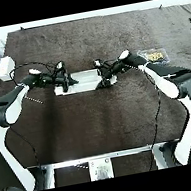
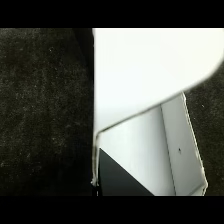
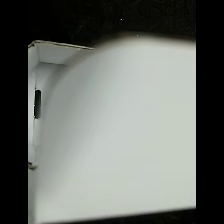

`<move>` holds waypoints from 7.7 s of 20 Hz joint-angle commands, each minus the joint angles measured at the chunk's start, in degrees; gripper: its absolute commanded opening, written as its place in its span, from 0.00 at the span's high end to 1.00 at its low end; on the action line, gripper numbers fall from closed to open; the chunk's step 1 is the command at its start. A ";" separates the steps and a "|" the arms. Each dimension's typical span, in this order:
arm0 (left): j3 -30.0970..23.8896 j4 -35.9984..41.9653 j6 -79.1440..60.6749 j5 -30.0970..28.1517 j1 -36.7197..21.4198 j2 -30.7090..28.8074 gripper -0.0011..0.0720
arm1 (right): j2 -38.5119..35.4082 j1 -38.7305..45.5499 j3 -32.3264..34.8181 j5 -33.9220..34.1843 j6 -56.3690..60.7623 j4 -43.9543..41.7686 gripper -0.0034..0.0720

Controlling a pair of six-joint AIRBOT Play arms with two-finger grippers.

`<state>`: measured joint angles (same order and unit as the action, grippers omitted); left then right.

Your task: Fold the box and place the chain.

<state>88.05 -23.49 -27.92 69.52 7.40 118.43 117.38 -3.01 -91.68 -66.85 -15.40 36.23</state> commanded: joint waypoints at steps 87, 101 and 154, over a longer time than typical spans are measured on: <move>1.86 -22.82 25.97 -0.83 -0.83 -18.23 0.97 | 0.02 -0.04 0.02 -0.02 0.02 -0.02 0.58; -8.09 -20.83 11.78 -2.84 -0.79 -16.39 0.01 | 0.02 -0.02 0.02 -0.02 0.02 -0.02 0.58; -12.52 -5.75 6.36 -7.82 2.69 -12.22 0.63 | 0.02 -0.07 0.02 0.00 0.02 -0.02 0.58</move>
<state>75.53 -29.30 -20.53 60.45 10.07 106.19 117.43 -3.05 -91.68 -66.87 -15.40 36.23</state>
